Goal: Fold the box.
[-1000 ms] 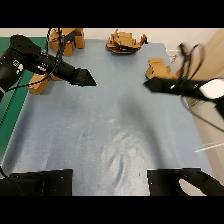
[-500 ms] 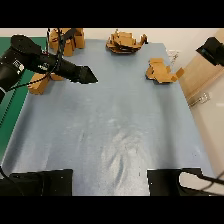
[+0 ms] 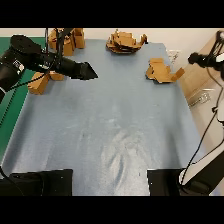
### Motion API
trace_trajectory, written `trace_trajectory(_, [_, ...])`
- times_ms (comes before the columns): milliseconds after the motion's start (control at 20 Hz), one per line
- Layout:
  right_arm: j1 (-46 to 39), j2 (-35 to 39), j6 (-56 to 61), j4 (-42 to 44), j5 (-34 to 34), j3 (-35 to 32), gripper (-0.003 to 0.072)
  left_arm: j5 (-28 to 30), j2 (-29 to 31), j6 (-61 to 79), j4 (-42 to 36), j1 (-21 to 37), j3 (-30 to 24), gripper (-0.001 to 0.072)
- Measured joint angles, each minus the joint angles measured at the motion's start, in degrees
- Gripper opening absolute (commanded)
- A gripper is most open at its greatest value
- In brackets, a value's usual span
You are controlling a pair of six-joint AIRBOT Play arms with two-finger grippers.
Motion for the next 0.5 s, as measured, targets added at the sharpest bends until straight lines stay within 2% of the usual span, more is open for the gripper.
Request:
trace_trajectory(200, [-0.4, -7.5, -2.6, -0.9, -3.7, 2.5, 0.0512, 1.7, 0.0, 0.0, -0.1, 0.0, 0.0, 0.0536])
trace_trajectory(250, [-0.6, -8.6, -2.9, -1.0, -3.6, 2.8, 0.0511, 1.9, 0.0, 0.0, -0.1, 0.0, 0.0, 0.0537])
trace_trajectory(350, [-1.0, -10.0, -3.8, -1.3, -2.8, 3.1, 0.0447, 2.3, 0.0, 0.1, 0.0, 0.0, 0.0, 0.0537])
trace_trajectory(500, [-1.5, -11.0, -4.9, -1.4, -1.6, 3.3, 0.0448, 2.5, 0.0, 0.1, 0.0, 0.0, 0.0, 0.0536])
